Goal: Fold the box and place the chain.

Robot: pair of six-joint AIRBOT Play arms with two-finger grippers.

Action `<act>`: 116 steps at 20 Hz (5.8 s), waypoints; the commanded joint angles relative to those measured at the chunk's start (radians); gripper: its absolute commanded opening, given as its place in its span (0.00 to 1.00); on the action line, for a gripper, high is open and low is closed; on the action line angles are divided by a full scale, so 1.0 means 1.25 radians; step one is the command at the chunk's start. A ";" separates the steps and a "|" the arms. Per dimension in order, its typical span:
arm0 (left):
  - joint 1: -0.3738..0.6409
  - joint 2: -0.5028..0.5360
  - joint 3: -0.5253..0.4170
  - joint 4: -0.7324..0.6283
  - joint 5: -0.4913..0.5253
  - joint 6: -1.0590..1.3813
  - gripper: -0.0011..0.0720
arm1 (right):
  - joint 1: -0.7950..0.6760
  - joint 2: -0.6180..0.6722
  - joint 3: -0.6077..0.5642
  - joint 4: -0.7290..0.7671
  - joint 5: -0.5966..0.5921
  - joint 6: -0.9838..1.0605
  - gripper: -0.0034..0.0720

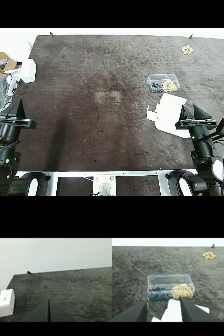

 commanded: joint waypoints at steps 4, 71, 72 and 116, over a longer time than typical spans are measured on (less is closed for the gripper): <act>0.000 0.000 0.001 0.000 0.000 0.000 0.03 | 0.000 0.001 0.002 0.000 0.003 0.000 0.63; 0.000 0.000 0.001 0.000 0.000 0.000 0.03 | -0.677 -1.242 0.688 -0.686 1.354 0.556 0.04; 0.000 0.000 0.001 0.000 0.000 0.000 0.03 | -0.638 -1.228 0.659 -0.644 1.326 0.556 0.04; -0.057 -1.203 0.836 0.468 -0.694 -0.414 0.59 | -0.018 -1.286 0.769 -0.227 0.805 0.326 0.05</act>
